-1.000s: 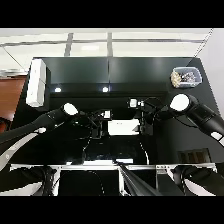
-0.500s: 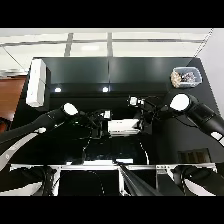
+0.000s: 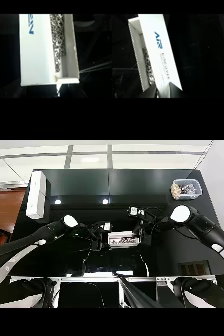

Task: Fold the box and place the chain.

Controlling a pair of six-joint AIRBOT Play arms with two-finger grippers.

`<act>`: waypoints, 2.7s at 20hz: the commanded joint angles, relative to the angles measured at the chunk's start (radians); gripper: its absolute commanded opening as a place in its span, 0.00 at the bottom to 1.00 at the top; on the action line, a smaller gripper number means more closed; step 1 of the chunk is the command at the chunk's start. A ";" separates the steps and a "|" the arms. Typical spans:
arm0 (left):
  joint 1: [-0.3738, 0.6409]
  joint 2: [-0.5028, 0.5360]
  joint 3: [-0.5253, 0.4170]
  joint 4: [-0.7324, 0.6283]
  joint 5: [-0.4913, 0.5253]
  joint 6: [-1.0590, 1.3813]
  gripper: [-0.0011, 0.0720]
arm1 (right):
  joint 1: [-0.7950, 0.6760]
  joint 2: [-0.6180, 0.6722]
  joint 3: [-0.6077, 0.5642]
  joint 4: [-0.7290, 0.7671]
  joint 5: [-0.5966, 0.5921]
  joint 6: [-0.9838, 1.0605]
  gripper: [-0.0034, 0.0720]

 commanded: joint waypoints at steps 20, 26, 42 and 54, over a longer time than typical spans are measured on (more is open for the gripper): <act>-0.001 0.000 0.000 0.000 0.000 0.000 0.49 | 0.001 -0.001 -0.001 -0.005 0.056 0.003 0.47; -0.001 0.000 0.000 0.000 0.000 0.000 0.49 | 0.001 -0.001 -0.001 -0.008 0.065 0.003 0.47; -0.001 0.000 0.000 0.000 0.000 0.000 0.49 | -0.109 0.062 0.084 -0.029 0.373 0.500 0.18; -0.001 0.000 0.000 0.000 0.000 0.000 0.49 | -0.095 0.043 -0.273 0.616 -0.078 0.630 0.06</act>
